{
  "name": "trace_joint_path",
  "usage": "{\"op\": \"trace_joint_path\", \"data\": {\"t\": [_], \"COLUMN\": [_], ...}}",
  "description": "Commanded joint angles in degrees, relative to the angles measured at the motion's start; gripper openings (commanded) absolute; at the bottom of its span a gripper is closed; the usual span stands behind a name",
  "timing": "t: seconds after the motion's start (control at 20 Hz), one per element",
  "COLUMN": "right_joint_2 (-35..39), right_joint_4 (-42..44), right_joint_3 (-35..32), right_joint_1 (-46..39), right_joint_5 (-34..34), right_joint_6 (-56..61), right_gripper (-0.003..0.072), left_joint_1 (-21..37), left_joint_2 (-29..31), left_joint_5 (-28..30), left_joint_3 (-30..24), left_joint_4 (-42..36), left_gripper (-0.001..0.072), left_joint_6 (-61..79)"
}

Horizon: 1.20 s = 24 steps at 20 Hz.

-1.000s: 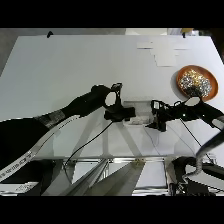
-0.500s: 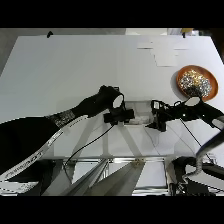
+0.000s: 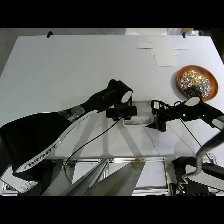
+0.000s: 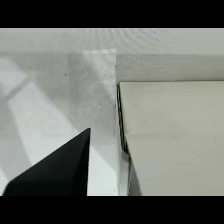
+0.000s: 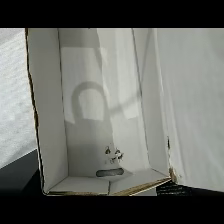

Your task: Fold the box and place the chain.

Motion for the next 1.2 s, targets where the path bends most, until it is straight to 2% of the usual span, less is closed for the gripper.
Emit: {"op": "trace_joint_path", "data": {"t": [0.0, 0.2, 0.25, 0.3, 0.35, 0.5, 0.55, 0.75, 0.85, 1.05, 1.15], "right_joint_2": [0.0, 0.0, 0.0, 0.0, 0.0, 0.0, 0.0, 0.0, 0.0, 0.0, 0.0], "right_joint_4": [0.0, 0.0, 0.0, 0.0, 0.0, 0.0, 0.0, 0.0, 0.0, 0.0, 0.0], "right_joint_3": [0.0, 0.0, 0.0, 0.0, 0.0, 0.0, 0.0, 0.0, 0.0, 0.0, 0.0], "right_joint_1": [0.0, 0.0, 0.0, 0.0, 0.0, 0.0, 0.0, 0.0, 0.0, 0.0, 0.0], "right_joint_5": [0.0, 0.0, 0.0, 0.0, 0.0, 0.0, 0.0, 0.0, 0.0, 0.0, 0.0], "right_joint_6": [0.0, 0.0, 0.0, 0.0, 0.0, 0.0, 0.0, 0.0, 0.0, 0.0, 0.0], "right_gripper": [0.0531, 0.0531, 0.0531, 0.0531, 0.0531, 0.0531, 0.0531, 0.0531, 0.0531, 0.0531, 0.0531], "left_joint_1": [-0.7, -1.5, -1.7, -1.8, -1.8, -1.8, -1.8, -2.1, -2.2, -2.2, -2.2], "left_joint_2": [-1.6, -3.1, -3.4, -3.6, -3.7, -3.7, -3.7, -3.8, -3.8, -4.1, -4.2], "left_joint_5": [-3.1, -3.4, -3.4, -3.3, -3.1, -3.1, -3.1, -2.3, -1.2, -1.3, -1.2], "left_joint_3": [1.6, 1.6, 1.6, 1.6, 1.6, 1.6, 1.6, 1.6, 1.6, 1.6, 1.6], "left_joint_4": [1.6, 1.2, 1.2, 1.2, 1.2, 1.0, 1.0, 1.2, 0.9, 0.6, 0.0], "left_gripper": [0.0266, 0.0265, 0.0236, 0.014, 0.0079, 0.0052, 0.0013, 0.0012, 0.0098, 0.0076, 0.0001], "left_joint_6": [0.6, 0.6, 0.6, 0.6, 0.6, 0.5, 0.5, 0.3, 0.3, 0.1, -0.2]}}
